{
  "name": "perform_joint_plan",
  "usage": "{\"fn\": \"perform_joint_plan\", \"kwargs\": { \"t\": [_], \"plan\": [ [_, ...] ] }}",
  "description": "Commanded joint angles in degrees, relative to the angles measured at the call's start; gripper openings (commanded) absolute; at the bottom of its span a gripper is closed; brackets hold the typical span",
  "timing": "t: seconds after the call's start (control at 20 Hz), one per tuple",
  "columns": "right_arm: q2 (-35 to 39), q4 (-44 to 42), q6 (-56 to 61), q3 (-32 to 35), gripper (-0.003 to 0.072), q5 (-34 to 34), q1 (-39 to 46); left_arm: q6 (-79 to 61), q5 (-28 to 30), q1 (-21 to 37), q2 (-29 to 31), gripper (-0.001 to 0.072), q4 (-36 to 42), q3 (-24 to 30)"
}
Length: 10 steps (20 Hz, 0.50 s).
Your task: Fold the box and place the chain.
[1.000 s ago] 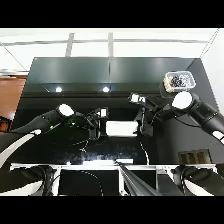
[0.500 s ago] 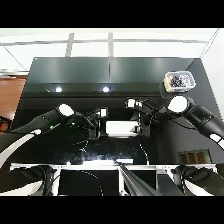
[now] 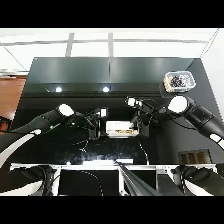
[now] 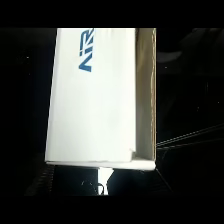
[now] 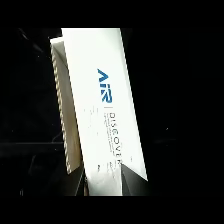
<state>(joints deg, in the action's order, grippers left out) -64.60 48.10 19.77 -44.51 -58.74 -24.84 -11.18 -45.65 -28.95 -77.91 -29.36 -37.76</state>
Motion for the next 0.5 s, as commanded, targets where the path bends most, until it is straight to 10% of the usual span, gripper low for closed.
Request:
{"fn": "perform_joint_plan", "kwargs": {
  "t": [0.0,0.45],
  "plan": [
    [0.02,-0.02,0.63,0.04,0.0244,-0.28,-0.04,0.02,-0.04,0.0,-0.04,0.0512,-0.02,-0.02],
    [0.02,0.11,0.63,1.01,0.0246,-0.48,-0.31,0.02,-0.04,0.0,-0.04,0.0512,-0.02,-0.02]
  ]
}}
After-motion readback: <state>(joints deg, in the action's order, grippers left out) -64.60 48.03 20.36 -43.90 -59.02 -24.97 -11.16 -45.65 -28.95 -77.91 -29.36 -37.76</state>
